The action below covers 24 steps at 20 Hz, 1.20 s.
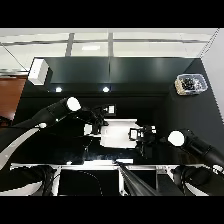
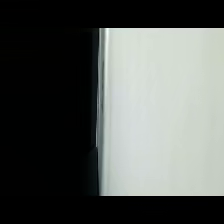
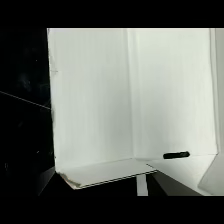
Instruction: Fold the box and place the chain.
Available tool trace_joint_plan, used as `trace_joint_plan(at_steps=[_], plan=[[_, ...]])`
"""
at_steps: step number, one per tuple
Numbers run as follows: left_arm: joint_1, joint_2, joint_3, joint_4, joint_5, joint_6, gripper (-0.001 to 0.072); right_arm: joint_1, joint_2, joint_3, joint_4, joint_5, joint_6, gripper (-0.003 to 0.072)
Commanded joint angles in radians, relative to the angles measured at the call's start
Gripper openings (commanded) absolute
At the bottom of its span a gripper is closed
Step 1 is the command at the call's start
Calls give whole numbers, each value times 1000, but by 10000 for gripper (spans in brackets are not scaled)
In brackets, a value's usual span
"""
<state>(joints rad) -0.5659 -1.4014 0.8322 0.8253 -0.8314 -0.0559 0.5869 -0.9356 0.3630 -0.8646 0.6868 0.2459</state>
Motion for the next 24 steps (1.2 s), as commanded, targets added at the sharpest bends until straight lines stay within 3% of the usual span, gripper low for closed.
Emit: trace_joint_plan(at_steps=[1, 5, 13, 16, 24], plan=[[0, 0, -1, 0, -16, 0, 24, 26, -19, 19, 14, -89, 4, 590], [0, 0, -1, 0, -16, 0, 24, 26, -18, 69, -10, -74, 4, 590], [0, 0, -1, 0, -15, 0, 24, -54, 10, 171, -74, 101, 125, 590], [1, 0, -1, 0, -14, 0, 24, -108, 10, 188, -4, 70, 122, 590], [0, 0, -1, 0, -14, 0, 24, -145, 10, 187, -8, 76, 97, 590]])
